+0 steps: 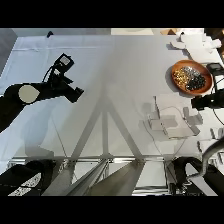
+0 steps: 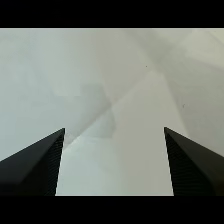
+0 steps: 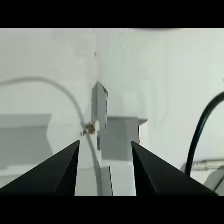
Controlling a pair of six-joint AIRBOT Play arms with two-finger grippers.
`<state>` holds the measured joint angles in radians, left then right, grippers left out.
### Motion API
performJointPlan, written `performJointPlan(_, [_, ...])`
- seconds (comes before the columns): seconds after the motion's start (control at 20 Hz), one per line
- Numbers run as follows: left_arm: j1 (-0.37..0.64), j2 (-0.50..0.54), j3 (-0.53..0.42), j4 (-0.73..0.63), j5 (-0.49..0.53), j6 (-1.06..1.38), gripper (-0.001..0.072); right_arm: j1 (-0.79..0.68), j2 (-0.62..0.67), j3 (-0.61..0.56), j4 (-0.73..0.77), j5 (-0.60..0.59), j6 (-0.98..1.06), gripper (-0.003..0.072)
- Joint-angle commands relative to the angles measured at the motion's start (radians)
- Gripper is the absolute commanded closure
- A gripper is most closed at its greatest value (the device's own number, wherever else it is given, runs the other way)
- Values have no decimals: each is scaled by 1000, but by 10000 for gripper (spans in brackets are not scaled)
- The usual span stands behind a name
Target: Fold the box and place the chain.
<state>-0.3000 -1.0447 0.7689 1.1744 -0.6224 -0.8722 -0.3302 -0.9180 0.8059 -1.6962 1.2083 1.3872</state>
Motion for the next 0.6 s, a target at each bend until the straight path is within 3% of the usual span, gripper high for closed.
performJointPlan(0.0, [-1, 1, 0, 0, 0, 0, 15, 0, -123, 1, -85, 117, -1, 279])
performJointPlan(0.35, [-1, 1, 0, 0, 0, 0, 15, 0, -198, 1, -286, 104, 1, 283])
performJointPlan(0.55, [-1, 1, 0, 0, 0, 0, 15, 0, -198, 1, -259, 81, 3, 283])
